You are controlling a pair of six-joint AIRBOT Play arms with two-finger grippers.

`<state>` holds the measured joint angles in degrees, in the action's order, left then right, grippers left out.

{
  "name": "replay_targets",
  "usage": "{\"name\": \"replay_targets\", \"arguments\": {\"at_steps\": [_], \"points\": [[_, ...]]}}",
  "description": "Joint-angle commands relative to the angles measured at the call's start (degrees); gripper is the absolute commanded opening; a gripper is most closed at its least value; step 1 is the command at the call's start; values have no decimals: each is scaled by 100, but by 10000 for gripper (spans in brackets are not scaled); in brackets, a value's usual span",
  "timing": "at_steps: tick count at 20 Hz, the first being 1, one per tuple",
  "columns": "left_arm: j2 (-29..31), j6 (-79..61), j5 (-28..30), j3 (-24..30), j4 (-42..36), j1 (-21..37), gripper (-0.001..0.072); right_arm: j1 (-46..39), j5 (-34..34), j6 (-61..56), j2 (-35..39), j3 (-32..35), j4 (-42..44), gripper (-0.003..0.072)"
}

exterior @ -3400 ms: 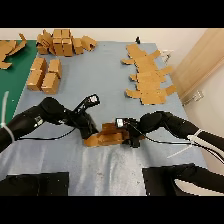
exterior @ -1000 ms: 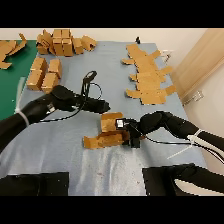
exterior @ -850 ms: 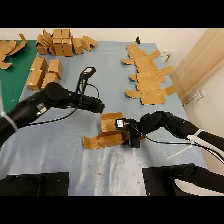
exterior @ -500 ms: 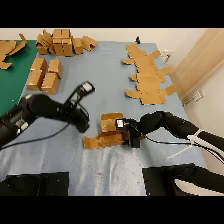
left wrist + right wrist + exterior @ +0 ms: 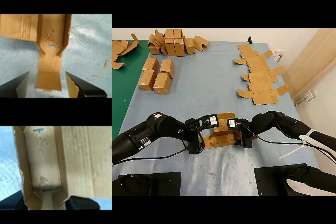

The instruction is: Fold the box.

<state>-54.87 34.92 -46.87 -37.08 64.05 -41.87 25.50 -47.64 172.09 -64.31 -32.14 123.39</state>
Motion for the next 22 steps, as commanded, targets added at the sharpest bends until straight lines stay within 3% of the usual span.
{"name": "replay_targets", "arguments": {"at_steps": [1, 14, 15, 16, 17, 22], "points": [[-63, -105, 341, 37, -81, -133, 693, -2, -2, -2, 0, 0, 2, 587], [-636, -85, 872, 31, -378, -581, 691, -2, -2, -2, 0, 0, 2, 587], [-656, -85, 935, 26, -387, -592, 680, -2, 0, -2, 0, 0, 2, 587], [-675, -87, 949, 24, -385, -599, 574, -2, 0, -2, 0, 0, 2, 587], [-699, -90, 940, 24, -382, -599, 525, -2, 0, -2, 0, 0, 2, 587], [-730, -109, 1139, 24, -352, -597, 522, -2, 0, -2, 0, 0, 2, 587]]}}
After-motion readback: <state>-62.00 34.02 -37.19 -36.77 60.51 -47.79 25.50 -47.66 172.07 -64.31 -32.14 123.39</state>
